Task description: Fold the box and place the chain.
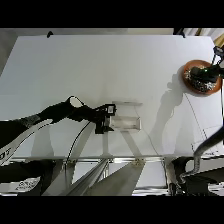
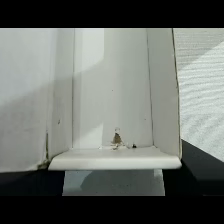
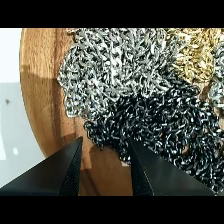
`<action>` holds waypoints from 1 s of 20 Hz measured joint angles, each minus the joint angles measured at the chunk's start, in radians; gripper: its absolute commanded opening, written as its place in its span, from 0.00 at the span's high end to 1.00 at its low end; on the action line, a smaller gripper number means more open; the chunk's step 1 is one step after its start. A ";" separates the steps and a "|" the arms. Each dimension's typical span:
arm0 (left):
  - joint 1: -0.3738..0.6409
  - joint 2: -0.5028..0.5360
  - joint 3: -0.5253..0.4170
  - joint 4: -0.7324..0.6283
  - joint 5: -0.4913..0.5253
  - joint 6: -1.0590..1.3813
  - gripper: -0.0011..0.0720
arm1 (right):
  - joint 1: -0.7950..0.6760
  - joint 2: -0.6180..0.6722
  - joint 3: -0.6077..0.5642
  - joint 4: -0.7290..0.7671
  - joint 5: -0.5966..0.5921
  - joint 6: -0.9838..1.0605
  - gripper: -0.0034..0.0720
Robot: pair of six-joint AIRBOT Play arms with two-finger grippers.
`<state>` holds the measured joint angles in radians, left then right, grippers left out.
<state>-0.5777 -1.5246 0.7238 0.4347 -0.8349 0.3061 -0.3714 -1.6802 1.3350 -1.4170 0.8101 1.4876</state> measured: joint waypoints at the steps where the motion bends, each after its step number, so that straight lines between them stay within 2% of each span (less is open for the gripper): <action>1: 0.000 0.000 0.000 0.000 0.000 0.000 0.45 | 0.000 -0.001 0.000 -0.002 0.000 0.003 0.56; 13: 0.000 0.000 0.000 0.000 0.000 0.000 0.45 | 0.000 -0.040 0.000 -0.048 -0.005 0.032 0.57; 15: 0.000 0.000 0.000 0.000 0.000 0.000 0.45 | 0.000 -0.045 0.000 -0.049 -0.007 0.033 0.90; 20: 0.000 0.000 0.000 0.000 0.000 0.000 0.45 | 0.000 -0.049 0.000 -0.050 -0.005 0.034 0.93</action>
<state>-0.5777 -1.5246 0.7238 0.4351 -0.8349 0.3058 -0.3717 -1.7290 1.3354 -1.4666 0.8047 1.5215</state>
